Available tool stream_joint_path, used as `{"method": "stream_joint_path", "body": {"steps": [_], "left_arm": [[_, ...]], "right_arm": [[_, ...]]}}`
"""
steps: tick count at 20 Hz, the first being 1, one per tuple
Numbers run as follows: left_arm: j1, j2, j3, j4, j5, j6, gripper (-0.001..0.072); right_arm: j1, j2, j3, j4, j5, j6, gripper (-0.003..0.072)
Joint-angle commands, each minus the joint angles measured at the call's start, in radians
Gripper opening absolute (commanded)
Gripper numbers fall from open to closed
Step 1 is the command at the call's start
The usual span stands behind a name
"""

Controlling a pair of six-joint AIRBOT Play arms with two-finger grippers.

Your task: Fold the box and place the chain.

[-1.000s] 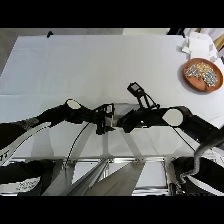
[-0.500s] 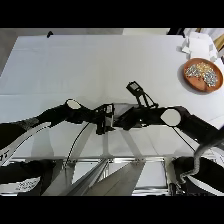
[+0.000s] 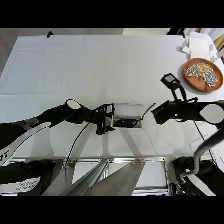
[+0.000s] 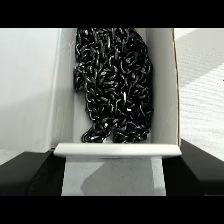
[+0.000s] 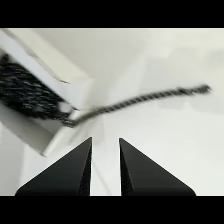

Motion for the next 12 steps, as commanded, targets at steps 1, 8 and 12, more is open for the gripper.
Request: {"method": "stream_joint_path", "body": {"steps": [1,8,12], "left_arm": [[0.001,0.001,0.0,0.0,0.0,0.0,0.0135],[0.001,0.001,0.0,0.0,0.0,0.0,0.0135],[0.001,0.001,0.0,0.0,0.0,0.0,0.0135]], "right_arm": [[-0.123,0.002,-0.001,-0.077,0.019,0.026,0.0156],[-0.145,-0.126,-0.002,-0.073,-0.155,0.027,0.0342],[-0.145,-0.249,-0.002,-0.074,-0.217,0.027,0.0341]]}}
